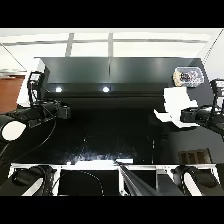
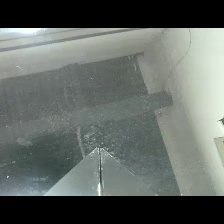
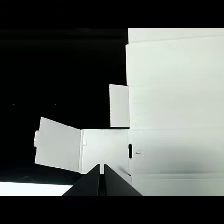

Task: Fold the box and place the chain.

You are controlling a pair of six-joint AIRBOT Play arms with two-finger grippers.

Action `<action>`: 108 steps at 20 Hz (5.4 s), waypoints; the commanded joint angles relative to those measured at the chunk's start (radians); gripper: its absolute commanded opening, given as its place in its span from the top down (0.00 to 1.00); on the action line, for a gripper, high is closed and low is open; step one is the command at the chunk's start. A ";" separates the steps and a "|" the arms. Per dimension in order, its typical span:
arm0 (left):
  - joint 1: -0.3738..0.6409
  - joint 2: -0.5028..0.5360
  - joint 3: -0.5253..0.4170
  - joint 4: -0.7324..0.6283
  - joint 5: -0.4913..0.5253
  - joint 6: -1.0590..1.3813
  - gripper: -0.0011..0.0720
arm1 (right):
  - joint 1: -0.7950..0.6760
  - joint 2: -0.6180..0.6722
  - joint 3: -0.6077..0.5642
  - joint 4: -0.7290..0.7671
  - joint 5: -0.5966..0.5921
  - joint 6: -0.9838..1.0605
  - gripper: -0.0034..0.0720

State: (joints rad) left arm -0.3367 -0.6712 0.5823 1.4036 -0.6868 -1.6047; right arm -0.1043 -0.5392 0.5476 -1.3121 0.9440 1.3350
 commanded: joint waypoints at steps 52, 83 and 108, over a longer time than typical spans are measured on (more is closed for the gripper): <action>0.003 -0.137 0.000 -0.080 0.259 0.000 0.02 | -0.786 -1.421 0.994 0.462 0.703 -0.331 0.15; -0.096 -0.201 0.000 -0.280 0.136 0.008 0.02 | -0.136 -0.146 -0.121 0.650 0.188 -0.505 0.90; 0.002 -0.928 0.237 -1.049 -0.593 1.263 0.06 | 0.144 -0.079 -0.280 0.650 0.008 -0.429 0.90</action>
State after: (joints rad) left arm -0.3180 -1.5787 0.8112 0.3607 -1.2507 -0.4286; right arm 0.0387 -0.6189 0.2676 -0.6621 0.9558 0.9012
